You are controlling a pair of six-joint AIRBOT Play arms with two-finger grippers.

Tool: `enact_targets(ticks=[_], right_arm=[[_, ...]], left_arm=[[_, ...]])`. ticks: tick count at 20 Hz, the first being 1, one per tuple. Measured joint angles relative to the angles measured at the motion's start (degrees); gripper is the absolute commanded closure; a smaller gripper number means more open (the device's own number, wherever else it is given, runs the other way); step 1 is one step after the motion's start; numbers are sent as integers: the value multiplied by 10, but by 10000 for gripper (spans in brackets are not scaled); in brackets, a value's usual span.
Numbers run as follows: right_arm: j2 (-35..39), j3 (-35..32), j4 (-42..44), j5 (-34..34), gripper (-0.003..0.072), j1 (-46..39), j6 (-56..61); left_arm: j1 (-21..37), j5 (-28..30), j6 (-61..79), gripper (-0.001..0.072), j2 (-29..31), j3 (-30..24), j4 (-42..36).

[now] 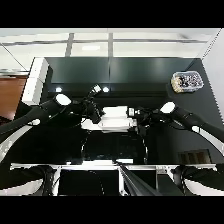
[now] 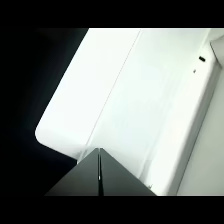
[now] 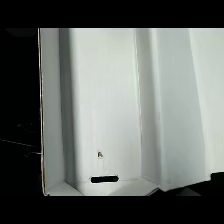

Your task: Fold the box and place the chain.

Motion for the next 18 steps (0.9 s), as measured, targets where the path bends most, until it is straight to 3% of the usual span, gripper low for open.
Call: enact_targets(ticks=[7, 8, 9, 10, 13, 18], right_arm=[[0, 0, 1, -3, 515, 0, 2], [0, 0, 1, -3, 515, 0, 2], [0, 0, 1, -3, 515, 0, 2], [0, 0, 1, -3, 515, 0, 2], [0, 0, 1, -3, 515, 0, 2], [0, 0, 1, -3, 515, 0, 2]], left_arm=[[83, -52, -52, 677, 148, -16, 53], [94, -69, -51, 585, 163, -28, 53], [102, -87, -42, 240, 172, -42, 53], [106, -103, -22, -11, 178, -57, 54], [100, -111, 79, -1, 184, -102, 55], [50, -49, 172, 20, 151, -129, 54]])
